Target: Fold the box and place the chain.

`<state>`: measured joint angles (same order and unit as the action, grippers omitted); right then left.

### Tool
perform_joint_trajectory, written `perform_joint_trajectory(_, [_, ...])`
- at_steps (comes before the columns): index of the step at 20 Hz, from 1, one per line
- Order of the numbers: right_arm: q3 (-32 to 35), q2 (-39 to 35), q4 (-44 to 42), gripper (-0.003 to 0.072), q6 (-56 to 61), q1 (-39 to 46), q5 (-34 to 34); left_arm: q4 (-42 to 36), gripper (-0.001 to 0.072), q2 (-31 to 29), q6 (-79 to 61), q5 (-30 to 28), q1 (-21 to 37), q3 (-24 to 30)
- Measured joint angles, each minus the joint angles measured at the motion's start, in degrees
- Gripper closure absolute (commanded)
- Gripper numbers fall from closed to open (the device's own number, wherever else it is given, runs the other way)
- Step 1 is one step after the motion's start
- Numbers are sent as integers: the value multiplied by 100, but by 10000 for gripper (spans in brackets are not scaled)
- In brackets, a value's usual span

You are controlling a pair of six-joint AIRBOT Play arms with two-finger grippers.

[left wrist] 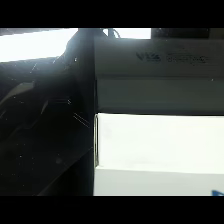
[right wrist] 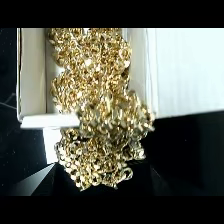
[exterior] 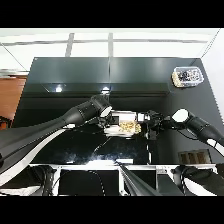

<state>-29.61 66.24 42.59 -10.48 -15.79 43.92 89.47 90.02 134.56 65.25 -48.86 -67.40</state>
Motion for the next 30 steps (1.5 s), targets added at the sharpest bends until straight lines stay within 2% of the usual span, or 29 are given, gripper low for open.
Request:
perform_joint_trajectory(10, [0, 184, -111, -34, -46, 0, -42, 0, 680, 0, -2, 0, 0, 0])
perform_joint_trajectory(11, [0, 197, -116, 22, -46, 0, -39, 0, 680, 0, 0, 0, 0, 0])
perform_joint_trajectory(13, [2, 210, -109, 279, -46, 0, -11, 0, 680, 0, 0, 0, 0, 0])
perform_joint_trajectory(14, [2, 214, -109, 496, -48, 0, -35, 0, 681, 0, -2, 0, 0, 0])
perform_joint_trajectory(15, [2, 214, -103, 677, -52, 0, -46, 0, 680, 0, -2, 0, 0, 0])
perform_joint_trajectory(19, [2, 179, -57, 676, 170, 0, -57, 0, 681, 0, 0, 0, 0, 0])
perform_joint_trajectory(23, [-22, -205, -2, 677, 1252, 15, -17, 0, 680, 0, 0, 0, 0, 0])
perform_joint_trajectory(26, [-138, -728, 90, 677, 2273, 101, 234, 0, 680, 0, 0, 0, 0, 0])
perform_joint_trajectory(30, [-428, -1388, 101, 676, 3637, 212, 951, 0, 680, 0, 0, 0, 0, 0])
